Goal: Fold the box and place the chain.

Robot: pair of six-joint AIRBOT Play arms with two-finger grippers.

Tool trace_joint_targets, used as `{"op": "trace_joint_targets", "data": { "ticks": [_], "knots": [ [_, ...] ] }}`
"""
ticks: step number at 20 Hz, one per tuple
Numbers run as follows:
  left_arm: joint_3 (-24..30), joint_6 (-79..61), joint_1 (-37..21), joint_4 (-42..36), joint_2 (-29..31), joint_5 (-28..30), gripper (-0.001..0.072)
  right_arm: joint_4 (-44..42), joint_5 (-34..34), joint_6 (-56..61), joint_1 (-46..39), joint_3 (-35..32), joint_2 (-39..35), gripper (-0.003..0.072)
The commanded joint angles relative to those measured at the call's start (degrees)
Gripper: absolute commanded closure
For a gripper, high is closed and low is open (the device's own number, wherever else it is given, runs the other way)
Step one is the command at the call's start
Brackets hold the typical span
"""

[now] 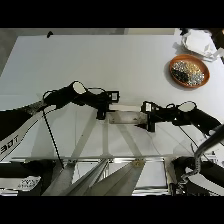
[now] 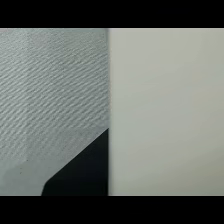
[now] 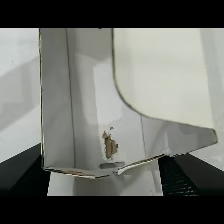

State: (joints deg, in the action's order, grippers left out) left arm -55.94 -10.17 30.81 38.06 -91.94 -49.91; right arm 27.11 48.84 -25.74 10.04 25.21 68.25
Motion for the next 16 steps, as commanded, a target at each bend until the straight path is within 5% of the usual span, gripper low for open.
{"op": "trace_joint_targets", "data": {
  "ticks": [1, 5, 16],
  "knots": [
    [0.0, 0.1, 0.0, -0.2, 0.0, 0.4, 0.0698, 0.5, 1.0, 2.3, 0.2, 0.0, 0.3, 0.0053],
    [0.0, 0.1, 0.0, -0.2, 0.0, 0.4, 0.0698, 2.9, 0.8, 5.8, 0.2, 0.0, 0.5, 0.0155],
    [0.0, 0.2, 0.0, -0.2, 0.0, 0.4, 0.0698, 2.8, -0.7, 5.4, 0.2, 0.0, 3.6, 0.0193]
  ]
}}
